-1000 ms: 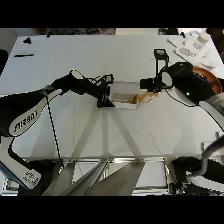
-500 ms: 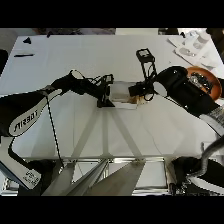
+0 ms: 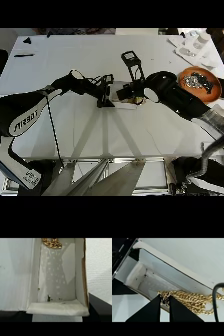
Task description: Fold the box and place the chain.
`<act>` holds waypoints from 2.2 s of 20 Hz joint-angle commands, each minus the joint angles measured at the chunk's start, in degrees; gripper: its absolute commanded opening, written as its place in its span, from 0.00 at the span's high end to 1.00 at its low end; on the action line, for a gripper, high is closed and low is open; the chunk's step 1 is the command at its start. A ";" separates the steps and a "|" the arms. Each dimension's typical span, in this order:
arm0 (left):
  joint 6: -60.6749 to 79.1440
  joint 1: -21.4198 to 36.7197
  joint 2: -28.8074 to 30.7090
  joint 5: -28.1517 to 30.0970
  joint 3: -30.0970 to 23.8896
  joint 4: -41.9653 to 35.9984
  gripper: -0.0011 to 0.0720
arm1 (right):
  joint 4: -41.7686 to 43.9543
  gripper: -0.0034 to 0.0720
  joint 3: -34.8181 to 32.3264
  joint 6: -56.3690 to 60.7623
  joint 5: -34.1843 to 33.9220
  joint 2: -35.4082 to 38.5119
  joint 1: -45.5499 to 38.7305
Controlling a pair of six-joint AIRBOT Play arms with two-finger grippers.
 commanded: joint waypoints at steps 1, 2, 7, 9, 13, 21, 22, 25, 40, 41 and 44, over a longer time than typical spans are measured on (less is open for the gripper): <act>0.00 0.02 0.02 0.02 -0.02 0.00 0.63 | 1.20 0.95 0.07 -0.35 -1.05 -3.13 0.17; 0.00 0.02 0.02 0.02 0.00 0.02 0.63 | 1.20 0.95 0.07 -0.33 -1.03 -4.33 0.17; 0.00 0.02 0.02 0.02 0.00 0.02 0.63 | 1.22 0.94 0.07 -0.13 -0.55 -8.79 0.20; 0.00 0.02 0.02 0.04 0.00 0.02 0.63 | 1.22 0.93 0.07 -0.13 -0.33 -9.35 0.17; 0.00 0.02 0.02 0.04 0.00 0.02 0.63 | 1.31 0.48 0.07 -3.82 1.92 -7.41 -0.15; 0.00 0.02 0.02 0.02 0.00 0.02 0.63 | 5.09 0.48 -0.26 -39.01 9.86 8.11 -9.68; 0.00 0.02 0.02 0.02 0.00 0.00 0.63 | 7.72 0.48 -0.79 -43.89 10.99 9.38 -11.89; 0.00 0.02 0.02 0.04 0.00 0.02 0.63 | 17.59 0.47 -5.88 -59.65 10.86 11.06 -18.91; 0.00 0.02 0.04 0.02 0.00 0.02 0.63 | 24.94 0.08 -11.85 -89.74 -12.07 -7.52 -26.95; 0.00 0.02 0.02 0.02 0.00 0.02 0.63 | 25.64 0.08 -11.85 -89.88 -12.72 -8.28 -26.93; -0.02 0.02 0.02 0.02 0.00 0.00 0.63 | 25.70 0.11 -11.85 -89.85 -12.90 -10.62 -25.86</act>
